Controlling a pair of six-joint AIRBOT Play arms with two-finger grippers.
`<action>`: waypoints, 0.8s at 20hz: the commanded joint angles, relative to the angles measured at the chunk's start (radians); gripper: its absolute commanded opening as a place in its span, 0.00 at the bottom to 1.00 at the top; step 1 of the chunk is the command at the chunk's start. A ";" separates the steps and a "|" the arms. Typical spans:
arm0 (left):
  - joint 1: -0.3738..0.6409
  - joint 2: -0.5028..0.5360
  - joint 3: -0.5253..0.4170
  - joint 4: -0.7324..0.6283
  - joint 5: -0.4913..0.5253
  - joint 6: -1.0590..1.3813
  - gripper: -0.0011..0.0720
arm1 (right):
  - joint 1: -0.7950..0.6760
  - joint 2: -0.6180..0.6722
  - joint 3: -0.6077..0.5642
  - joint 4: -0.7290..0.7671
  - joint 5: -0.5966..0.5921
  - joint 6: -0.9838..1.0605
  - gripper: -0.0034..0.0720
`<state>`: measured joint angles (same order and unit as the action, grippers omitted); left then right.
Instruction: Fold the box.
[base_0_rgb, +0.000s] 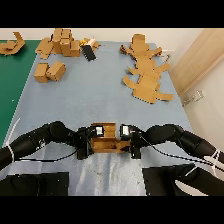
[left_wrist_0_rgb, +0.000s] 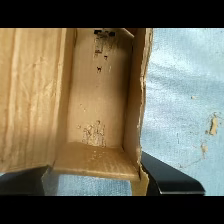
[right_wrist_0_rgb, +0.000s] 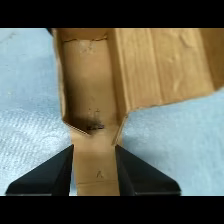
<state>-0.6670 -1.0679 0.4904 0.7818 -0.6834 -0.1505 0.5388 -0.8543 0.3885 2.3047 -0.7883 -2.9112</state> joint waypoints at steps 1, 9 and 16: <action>0.000 0.000 0.001 0.000 0.000 0.000 0.72 | 0.035 -0.001 0.000 0.004 0.016 -0.004 0.59; 0.000 0.000 0.001 0.000 0.000 0.000 0.72 | 0.104 -0.026 0.000 0.000 0.145 -0.014 0.32; 0.000 0.000 0.001 0.000 0.000 0.000 0.72 | 0.137 -0.038 0.001 0.004 0.179 -0.014 0.32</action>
